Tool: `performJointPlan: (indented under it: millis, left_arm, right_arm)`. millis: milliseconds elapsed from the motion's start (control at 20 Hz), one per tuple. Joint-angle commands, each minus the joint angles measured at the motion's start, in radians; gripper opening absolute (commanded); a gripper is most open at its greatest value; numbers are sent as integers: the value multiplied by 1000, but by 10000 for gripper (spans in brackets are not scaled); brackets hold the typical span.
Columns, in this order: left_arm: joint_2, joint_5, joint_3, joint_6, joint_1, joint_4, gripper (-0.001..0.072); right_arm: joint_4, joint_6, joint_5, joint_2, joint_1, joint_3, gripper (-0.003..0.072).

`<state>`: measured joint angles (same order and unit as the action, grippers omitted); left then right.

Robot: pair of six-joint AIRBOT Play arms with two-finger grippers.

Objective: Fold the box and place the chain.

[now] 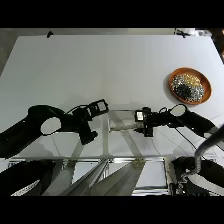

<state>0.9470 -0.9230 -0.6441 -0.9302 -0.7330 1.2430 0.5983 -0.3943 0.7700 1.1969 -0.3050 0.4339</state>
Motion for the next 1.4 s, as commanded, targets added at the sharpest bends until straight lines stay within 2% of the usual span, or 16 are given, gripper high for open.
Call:
performJointPlan:
  millis: [0, 100, 250, 400, 500, 1100, 1350]
  left_arm:
    - [35, 230, 135, 544, 89, -238, 703]
    - [128, 227, 138, 842, 142, -418, 704]
    - [258, 238, 137, 1238, 199, -779, 705]
    - [321, 240, 137, 1449, 204, -974, 705]
    - [337, 239, 137, 1462, 205, -1003, 705]
    - [384, 192, 138, 1461, 200, -986, 705]
    - [384, 206, 138, 1454, 150, -1020, 705]
  right_arm:
    - [0, 0, 0, 0, 0, 0, 411]
    - [0, 1, 0, 0, 0, 0, 411]
    - [0, 0, 0, 0, 0, 0, 411]
    - [0, 0, 0, 0, 0, 0, 411]
    - [0, 0, 0, 0, 0, 0, 411]
    - [0, 0, 0, 0, 0, 0, 411]
    - [0, 0, 0, 0, 0, 0, 411]
